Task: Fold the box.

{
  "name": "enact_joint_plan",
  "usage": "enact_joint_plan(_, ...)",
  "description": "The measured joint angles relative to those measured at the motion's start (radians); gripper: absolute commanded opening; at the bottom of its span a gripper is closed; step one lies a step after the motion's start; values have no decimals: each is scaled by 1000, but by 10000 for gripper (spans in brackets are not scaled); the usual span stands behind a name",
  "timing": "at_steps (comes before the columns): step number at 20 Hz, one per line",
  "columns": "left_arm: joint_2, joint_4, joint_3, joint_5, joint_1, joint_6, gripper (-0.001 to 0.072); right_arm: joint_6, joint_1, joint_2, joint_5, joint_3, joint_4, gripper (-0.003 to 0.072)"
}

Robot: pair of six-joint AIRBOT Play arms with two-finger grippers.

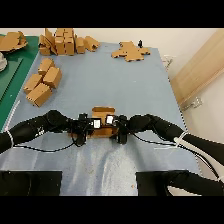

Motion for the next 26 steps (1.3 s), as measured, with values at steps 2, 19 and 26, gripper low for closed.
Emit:
enact_joint_plan(2,0,-8,0,-11,-1,0,528,-2,0,0,0,0,-1,557)
enact_joint_plan(19,62,90,0,131,18,-145,11,0,0,0,0,0,0,558)
enact_joint_plan(26,311,553,0,-48,160,-940,11,0,0,0,0,0,0,557)
